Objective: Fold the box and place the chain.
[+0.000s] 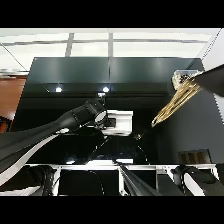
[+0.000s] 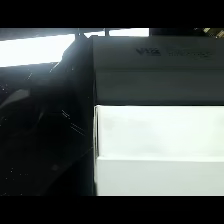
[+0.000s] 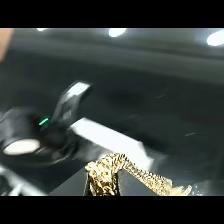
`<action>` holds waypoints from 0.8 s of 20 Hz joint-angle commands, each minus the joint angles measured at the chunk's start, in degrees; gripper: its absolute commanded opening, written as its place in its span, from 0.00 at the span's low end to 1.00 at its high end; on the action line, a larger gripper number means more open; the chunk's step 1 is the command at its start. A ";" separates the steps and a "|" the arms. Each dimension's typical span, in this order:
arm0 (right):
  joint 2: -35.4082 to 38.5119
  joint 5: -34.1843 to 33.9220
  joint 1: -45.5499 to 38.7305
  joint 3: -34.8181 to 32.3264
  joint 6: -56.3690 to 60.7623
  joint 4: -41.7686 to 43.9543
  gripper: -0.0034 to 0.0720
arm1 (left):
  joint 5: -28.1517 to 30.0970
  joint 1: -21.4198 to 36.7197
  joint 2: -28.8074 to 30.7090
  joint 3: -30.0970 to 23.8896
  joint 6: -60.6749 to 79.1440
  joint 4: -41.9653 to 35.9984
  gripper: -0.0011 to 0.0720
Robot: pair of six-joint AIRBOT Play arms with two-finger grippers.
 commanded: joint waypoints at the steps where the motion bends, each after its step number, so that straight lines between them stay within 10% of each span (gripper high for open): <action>1: 1.60 -4.92 5.03 -5.07 -0.24 8.74 0.06 | -0.02 0.02 0.00 0.02 0.00 0.00 0.05; 8: -0.24 -19.30 14.88 -7.50 -0.22 13.46 0.06 | -0.04 0.02 0.00 0.02 0.02 0.00 0.05; 16: -4.02 -20.02 16.46 -12.20 0.63 7.15 0.06 | -0.07 0.02 0.00 0.02 0.02 0.00 0.05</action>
